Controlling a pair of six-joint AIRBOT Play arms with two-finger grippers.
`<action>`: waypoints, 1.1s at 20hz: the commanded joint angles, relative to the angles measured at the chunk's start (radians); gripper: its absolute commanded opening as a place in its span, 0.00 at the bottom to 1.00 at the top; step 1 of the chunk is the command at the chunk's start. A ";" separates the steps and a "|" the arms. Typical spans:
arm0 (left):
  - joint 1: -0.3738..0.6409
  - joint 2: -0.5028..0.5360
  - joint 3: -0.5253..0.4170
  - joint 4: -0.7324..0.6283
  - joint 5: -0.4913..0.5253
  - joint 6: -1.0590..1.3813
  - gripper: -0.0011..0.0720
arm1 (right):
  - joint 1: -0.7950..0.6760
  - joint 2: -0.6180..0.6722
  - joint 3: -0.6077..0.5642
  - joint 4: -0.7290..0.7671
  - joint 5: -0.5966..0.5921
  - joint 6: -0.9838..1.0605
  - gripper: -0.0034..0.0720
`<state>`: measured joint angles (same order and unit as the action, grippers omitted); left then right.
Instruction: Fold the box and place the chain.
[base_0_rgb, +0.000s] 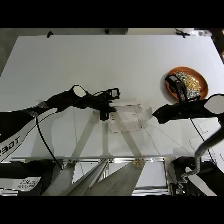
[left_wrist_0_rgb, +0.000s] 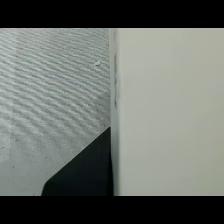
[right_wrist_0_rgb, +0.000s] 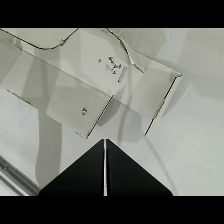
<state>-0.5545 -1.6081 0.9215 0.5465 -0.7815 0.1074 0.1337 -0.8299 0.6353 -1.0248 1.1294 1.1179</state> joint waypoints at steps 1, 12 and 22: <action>-0.001 -0.001 -0.001 0.001 0.000 0.000 0.03 | -0.001 0.000 0.000 0.000 -0.015 -0.002 0.06; -0.001 -0.001 -0.001 0.001 0.000 0.000 0.03 | 0.021 -0.003 -0.003 -0.126 0.037 -0.818 0.06; -0.001 -0.001 -0.001 0.001 -0.001 0.000 0.03 | 0.330 -0.034 -0.166 -0.152 -0.254 -0.802 0.90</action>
<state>-0.5545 -1.6085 0.9211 0.5472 -0.7822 0.1070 0.4118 -0.8478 0.4999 -1.1740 0.9440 0.2672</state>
